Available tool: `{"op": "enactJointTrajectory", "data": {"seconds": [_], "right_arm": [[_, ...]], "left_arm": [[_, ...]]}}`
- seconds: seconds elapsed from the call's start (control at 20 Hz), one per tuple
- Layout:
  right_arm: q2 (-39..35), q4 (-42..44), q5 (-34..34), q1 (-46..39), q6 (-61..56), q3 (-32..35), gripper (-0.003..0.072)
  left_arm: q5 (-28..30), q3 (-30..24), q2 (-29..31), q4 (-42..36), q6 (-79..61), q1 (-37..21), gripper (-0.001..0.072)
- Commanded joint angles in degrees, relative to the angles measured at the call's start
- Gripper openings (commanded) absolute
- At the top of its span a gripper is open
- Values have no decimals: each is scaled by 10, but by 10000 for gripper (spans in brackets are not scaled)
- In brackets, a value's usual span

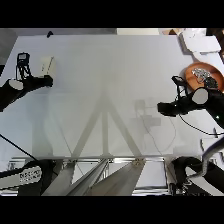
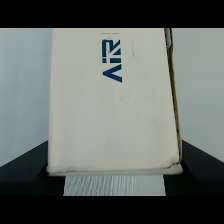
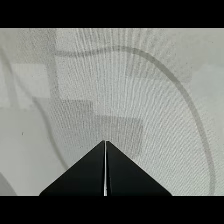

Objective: Fold the box and place the chain.

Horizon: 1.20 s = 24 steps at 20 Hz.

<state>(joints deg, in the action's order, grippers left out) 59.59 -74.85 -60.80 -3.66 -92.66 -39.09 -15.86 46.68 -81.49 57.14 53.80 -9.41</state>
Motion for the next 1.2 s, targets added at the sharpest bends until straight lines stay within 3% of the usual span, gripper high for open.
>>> {"op": "enactJointTrajectory", "data": {"seconds": [0.0,0.05,0.15,0.2,0.25,0.3,0.75,1.15], "right_arm": [[0,0,0,0,0,-1,17],[0,0,0,0,0,-1,17],[0,0,0,0,0,-1,17],[0,0,0,0,0,-1,17],[0,0,0,0,0,-1,17],[0,0,0,0,0,-1,17],[0,0,0,0,0,-1,17],[0,0,0,0,0,-1,17]], "left_arm": [[-17,-2,-25,44,0,0,357],[-23,-2,-27,59,0,0,417],[-35,-1,-27,85,0,-1,418],[-39,-1,-27,92,0,-1,463],[-42,-1,-27,102,0,-1,663],[-45,-2,-27,106,0,-1,700],[-94,-1,-12,113,0,-2,701],[-134,-1,87,107,1,-1,699]]}}
